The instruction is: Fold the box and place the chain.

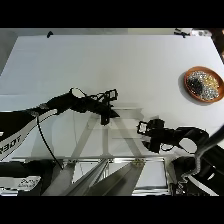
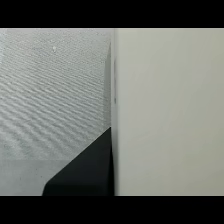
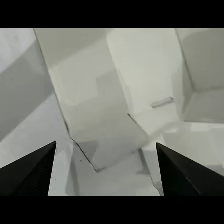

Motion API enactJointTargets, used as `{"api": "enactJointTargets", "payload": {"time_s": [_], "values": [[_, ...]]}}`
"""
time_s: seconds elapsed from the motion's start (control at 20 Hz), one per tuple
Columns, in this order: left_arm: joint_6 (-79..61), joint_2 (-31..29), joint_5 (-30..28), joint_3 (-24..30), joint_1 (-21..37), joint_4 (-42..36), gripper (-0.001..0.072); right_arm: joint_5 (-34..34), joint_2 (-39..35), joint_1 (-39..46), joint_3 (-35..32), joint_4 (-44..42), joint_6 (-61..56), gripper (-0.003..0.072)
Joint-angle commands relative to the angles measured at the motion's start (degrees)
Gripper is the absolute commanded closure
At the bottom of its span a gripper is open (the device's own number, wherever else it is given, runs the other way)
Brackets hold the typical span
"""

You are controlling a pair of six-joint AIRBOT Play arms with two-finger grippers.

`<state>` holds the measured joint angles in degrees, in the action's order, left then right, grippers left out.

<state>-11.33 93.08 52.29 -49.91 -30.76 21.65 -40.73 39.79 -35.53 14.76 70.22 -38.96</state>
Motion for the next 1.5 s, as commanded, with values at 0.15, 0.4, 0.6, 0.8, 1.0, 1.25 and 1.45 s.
{"api": "enactJointTargets", "payload": {"time_s": [0.15,0.4,0.6,0.8,1.0,1.25,1.45], "values": [[0.0,0.0,0.0,0.0,0.0,0.0,0.0697,7.6,3.7,-1.5,0.0,-2.3,2.8,-0.003],[0.0,0.0,0.0,0.0,0.0,0.0,0.0698,6.0,3.7,3.0,2.5,-2.6,3.7,-0.0028],[0.0,0.0,0.0,0.0,0.0,0.0,0.0697,6.1,3.8,7.7,3.9,-9.2,13.9,-0.0027],[0.0,0.0,0.0,0.0,0.0,0.0,0.0697,5.8,5.0,11.9,3.9,-19.1,28.5,-0.0027],[0.0,0.0,0.0,0.0,0.0,0.0,0.0697,4.7,9.1,15.9,4.8,-23.1,35.5,-0.0026],[0.0,0.0,0.0,0.0,0.0,0.0,0.0698,4.3,10.9,18.0,6.6,-23.3,40.4,-0.0026],[0.0,0.0,0.0,0.0,0.0,0.0,0.0697,3.3,11.4,18.2,7.2,-27.0,46.6,-0.0026]]}}
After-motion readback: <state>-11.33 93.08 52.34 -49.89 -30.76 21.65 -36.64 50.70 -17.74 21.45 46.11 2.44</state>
